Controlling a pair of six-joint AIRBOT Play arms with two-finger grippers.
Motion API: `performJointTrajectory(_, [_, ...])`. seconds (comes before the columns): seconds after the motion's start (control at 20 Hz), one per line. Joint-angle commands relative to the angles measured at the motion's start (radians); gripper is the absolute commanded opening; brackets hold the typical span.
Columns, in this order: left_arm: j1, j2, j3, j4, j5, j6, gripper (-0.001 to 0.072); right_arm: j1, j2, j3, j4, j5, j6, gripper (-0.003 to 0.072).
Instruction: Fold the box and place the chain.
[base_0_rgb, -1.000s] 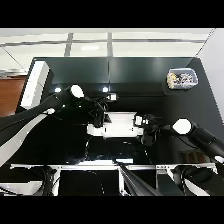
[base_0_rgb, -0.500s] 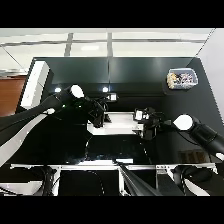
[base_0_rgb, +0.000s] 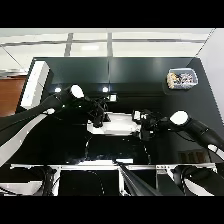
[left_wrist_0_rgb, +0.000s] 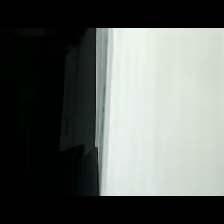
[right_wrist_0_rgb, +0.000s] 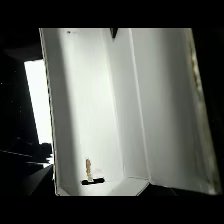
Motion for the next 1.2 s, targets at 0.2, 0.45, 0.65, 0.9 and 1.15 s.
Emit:
performJointTrajectory(0.2, [-0.012, 0.000, -0.001, 0.022, 0.057, -0.010, 0.0025, 0.000, -0.060, 0.000, 0.000, 0.013, -0.051, 0.0685])
performJointTrajectory(0.45, [-0.013, 0.000, -0.001, 0.027, 0.047, -0.010, 0.0025, 0.014, -0.093, 0.000, 0.001, -0.003, -0.051, 0.0685])
performJointTrajectory(0.65, [-0.013, 0.000, -0.001, 0.027, 0.025, -0.011, 0.0026, 0.014, -0.096, 0.000, 0.002, -0.026, -0.050, 0.0684])
performJointTrajectory(0.9, [-0.013, 0.000, -0.001, 0.027, 0.021, -0.012, 0.0026, 0.014, -0.130, 0.000, -0.002, -0.026, -0.049, 0.0685])
performJointTrajectory(1.15, [-0.013, -0.001, -0.001, 0.038, 0.022, -0.018, 0.0026, 0.014, -0.132, 0.000, -0.002, -0.027, -0.046, 0.0684])
